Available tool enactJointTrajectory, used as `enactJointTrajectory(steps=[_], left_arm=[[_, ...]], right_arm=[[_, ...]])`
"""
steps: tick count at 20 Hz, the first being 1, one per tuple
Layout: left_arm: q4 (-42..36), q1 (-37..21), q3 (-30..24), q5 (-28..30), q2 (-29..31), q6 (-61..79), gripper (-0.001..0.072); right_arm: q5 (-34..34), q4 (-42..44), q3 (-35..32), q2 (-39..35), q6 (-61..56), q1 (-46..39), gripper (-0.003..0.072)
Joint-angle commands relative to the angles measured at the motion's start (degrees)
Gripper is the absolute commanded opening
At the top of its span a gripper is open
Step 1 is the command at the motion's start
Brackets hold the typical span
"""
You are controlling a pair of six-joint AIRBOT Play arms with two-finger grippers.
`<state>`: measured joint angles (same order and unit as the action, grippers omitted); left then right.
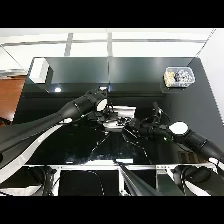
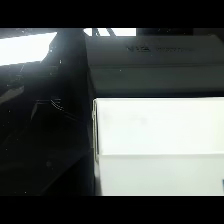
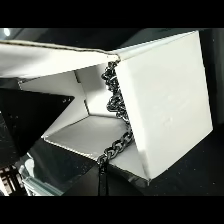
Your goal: Fold the box and place the chain.
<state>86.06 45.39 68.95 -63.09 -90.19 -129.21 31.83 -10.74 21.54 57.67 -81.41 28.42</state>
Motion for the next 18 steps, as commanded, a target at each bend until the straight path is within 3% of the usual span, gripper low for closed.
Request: enactJointTrajectory(steps=[1, 7, 12, 13, 14, 18], left_arm=[[0.0, 0.0, 0.0, 0.0, 0.0, 0.0, 0.0028], [0.0, 0.0, 0.0, -0.2, 0.0, 0.0, 0.0028], [0.0, 0.0, 0.0, -0.2, 0.0, 0.0, 0.0028], [0.0, 0.0, 0.0, -0.2, 0.0, 0.0, 0.0028], [0.0, 0.0, 0.0, -0.1, 0.0, 0.0, 0.0028], [0.0, 0.0, 0.0, 0.0, 0.0, 0.0, 0.0028]], right_arm=[[0.3, 0.0, 0.0, 0.0, 0.3, 0.0, 0.0017], [7.0, 0.0, 2.2, -2.6, 2.2, -2.1, 0.0018], [6.7, 0.0, 3.5, -4.5, 2.3, -6.5, 0.0024], [6.1, -0.2, 3.5, -4.5, 2.2, -7.0, 0.0214], [5.8, -0.3, 3.5, -4.5, 2.2, -7.3, 0.0266], [6.3, -2.9, 3.5, -4.5, 2.4, -10.1, 0.0266]])
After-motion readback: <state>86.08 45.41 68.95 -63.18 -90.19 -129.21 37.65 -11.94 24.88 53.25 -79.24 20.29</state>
